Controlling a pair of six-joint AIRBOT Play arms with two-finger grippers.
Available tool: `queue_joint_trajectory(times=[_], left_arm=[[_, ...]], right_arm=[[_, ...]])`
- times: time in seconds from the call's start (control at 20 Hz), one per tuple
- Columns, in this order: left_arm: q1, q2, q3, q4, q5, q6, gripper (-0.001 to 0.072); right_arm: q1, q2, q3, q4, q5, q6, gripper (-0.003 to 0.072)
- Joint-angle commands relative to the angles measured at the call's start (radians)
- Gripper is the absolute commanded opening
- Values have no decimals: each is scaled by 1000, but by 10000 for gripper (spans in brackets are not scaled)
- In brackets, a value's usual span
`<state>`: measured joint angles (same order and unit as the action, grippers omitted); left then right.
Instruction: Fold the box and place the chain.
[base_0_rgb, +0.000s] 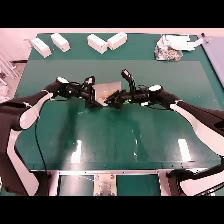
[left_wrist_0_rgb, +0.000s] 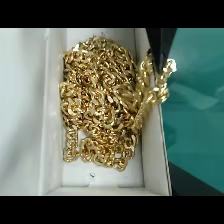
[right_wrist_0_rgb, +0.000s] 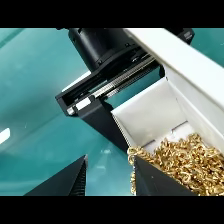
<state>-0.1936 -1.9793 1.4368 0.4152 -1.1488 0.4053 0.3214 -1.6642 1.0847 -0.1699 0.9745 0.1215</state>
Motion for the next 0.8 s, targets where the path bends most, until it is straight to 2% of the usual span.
queue_joint_trajectory(times=[0.0, 0.35, 0.65, 0.75], left_arm=[[2, 0, 1, -5, 14, -5, 513], [2, 0, 1, -5, 14, -5, 513], [2, 0, 1, -5, 14, -5, 513], [2, 0, 1, -5, 15, -5, 514]], right_arm=[[-27, 0, -10, -102, 64, 40, 364], [-45, 2, -1, 13, 75, 5, 355], [-51, 10, -6, -25, 226, 6, 355], [-47, 24, -35, -60, 228, 9, 356]])
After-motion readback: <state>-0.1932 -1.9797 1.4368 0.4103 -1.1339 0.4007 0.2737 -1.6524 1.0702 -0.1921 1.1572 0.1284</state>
